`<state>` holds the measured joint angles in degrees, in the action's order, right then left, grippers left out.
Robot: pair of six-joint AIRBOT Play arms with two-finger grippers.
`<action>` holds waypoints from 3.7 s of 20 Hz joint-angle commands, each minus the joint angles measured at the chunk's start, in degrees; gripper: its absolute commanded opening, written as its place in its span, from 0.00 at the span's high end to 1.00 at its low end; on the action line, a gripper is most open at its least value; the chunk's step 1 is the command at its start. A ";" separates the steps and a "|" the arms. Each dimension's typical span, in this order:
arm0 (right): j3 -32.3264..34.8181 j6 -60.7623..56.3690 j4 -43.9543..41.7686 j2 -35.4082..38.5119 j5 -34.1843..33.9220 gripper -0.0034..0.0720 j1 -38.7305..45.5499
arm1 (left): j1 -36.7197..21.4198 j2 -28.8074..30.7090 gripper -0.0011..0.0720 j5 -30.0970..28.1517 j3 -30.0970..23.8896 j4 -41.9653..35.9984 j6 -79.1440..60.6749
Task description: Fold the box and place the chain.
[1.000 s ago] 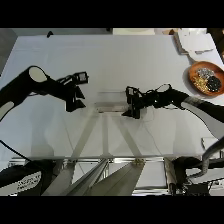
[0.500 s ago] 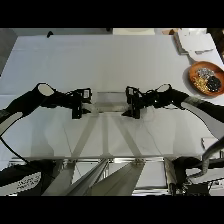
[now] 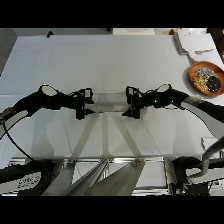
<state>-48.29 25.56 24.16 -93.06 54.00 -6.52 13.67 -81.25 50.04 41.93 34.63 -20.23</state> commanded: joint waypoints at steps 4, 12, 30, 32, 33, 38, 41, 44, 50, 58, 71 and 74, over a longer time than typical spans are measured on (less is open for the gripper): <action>0.00 0.00 0.00 -0.04 0.02 0.34 -0.02 | 0.00 -0.24 0.47 2.69 -0.02 -1.31 -2.78; 0.00 0.00 0.00 -0.04 0.02 0.34 -0.02 | 0.02 -0.22 0.48 4.76 -0.02 -1.60 -8.48; 0.00 0.00 0.00 -0.04 0.02 0.34 -0.02 | 1.68 -0.42 0.61 1.95 -0.02 -5.05 -13.25; 0.00 0.00 0.00 -0.04 0.02 0.34 0.00 | 1.73 -0.39 0.61 1.77 -0.02 -5.05 -13.64; 0.00 0.00 0.00 -0.04 0.02 0.34 -0.02 | 1.73 -0.39 0.61 1.79 -0.02 -5.05 -14.73; 0.00 0.00 0.00 -0.04 0.02 0.34 -0.02 | 1.73 -0.39 0.61 1.75 -0.02 -5.05 -16.22; 0.00 0.00 0.00 -0.04 0.02 0.34 -0.02 | 1.68 -0.39 0.61 1.79 0.00 -5.03 -16.17; 0.00 0.00 0.00 -0.04 0.02 0.34 -0.02 | 1.66 -0.39 0.61 1.77 0.00 -5.03 -16.17; 0.00 0.00 0.00 -0.04 0.02 0.34 -0.02 | 1.66 -0.33 0.64 -0.20 0.00 -5.03 -13.99; 0.00 0.00 -0.02 -0.04 0.02 0.34 -0.02 | 1.79 -0.33 0.94 0.22 -0.02 -5.84 -12.79; 0.00 0.00 0.00 -0.04 0.02 0.34 -0.02 | 3.10 -0.42 0.97 1.09 0.00 -8.07 -12.74; 0.00 0.00 0.00 -0.04 0.02 0.34 -0.02 | 3.58 -0.44 0.70 -0.22 -0.02 -8.13 -12.74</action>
<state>-48.29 25.56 24.16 -93.08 54.02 -6.52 16.82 -81.65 51.05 41.91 26.70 -32.95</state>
